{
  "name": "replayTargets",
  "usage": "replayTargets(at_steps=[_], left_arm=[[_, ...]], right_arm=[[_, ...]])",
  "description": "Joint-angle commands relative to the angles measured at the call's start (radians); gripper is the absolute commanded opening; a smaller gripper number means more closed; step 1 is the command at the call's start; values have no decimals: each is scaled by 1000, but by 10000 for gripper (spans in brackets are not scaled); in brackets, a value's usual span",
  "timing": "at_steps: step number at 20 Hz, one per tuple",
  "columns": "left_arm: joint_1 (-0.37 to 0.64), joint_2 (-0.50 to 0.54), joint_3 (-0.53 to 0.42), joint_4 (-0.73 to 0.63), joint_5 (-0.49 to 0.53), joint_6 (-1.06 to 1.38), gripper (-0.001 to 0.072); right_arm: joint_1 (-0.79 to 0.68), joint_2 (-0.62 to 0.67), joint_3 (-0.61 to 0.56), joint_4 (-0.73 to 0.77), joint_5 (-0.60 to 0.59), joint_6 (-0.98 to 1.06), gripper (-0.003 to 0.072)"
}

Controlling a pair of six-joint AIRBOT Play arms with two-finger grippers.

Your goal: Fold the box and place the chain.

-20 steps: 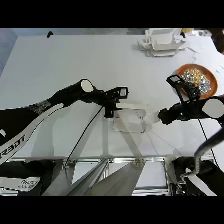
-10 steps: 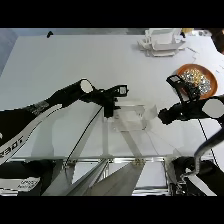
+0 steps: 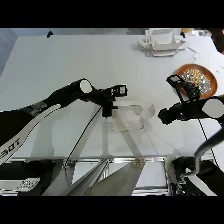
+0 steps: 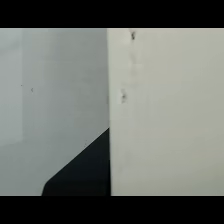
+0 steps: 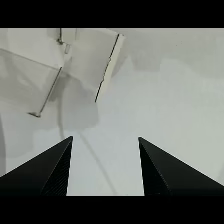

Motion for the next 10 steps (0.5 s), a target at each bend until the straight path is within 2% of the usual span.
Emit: replayTargets(at_steps=[1, 10], left_arm=[[0, 11, 1, 12, -1, 1, 0], [0, -3, 1, 11, -23, 72, 1]], right_arm=[[0, 1, 0, 0, -1, 0, 460], [0, 1, 0, 0, -5, 0, 460]])
